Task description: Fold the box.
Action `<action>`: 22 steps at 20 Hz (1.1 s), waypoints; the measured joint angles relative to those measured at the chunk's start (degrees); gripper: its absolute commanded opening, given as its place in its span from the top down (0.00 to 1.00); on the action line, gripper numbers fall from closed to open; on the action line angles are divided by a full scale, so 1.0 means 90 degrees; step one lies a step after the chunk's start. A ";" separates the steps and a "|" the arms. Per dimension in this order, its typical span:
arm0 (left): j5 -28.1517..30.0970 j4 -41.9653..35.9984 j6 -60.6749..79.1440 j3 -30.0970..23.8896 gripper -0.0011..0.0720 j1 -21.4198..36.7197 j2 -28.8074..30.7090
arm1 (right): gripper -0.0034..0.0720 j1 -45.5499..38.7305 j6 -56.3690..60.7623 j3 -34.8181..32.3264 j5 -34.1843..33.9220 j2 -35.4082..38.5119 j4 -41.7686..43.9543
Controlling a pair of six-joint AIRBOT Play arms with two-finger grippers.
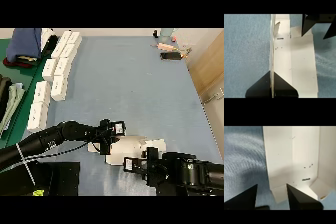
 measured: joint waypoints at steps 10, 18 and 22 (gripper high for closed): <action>0.0000 0.0000 0.0000 0.0000 0.96 0.0000 0.0000 | 0.23 0.0146 0.3002 0.0206 0.0109 -0.0153 -0.1753; 0.0000 -0.0002 0.0000 0.0000 0.96 0.0000 0.0000 | 0.01 0.0143 0.4714 0.0270 0.0556 0.0095 -0.2166; 0.0000 0.0000 0.0000 0.0000 0.96 0.0000 0.0000 | 0.00 0.0141 0.4877 0.0270 0.0746 0.0117 -0.2220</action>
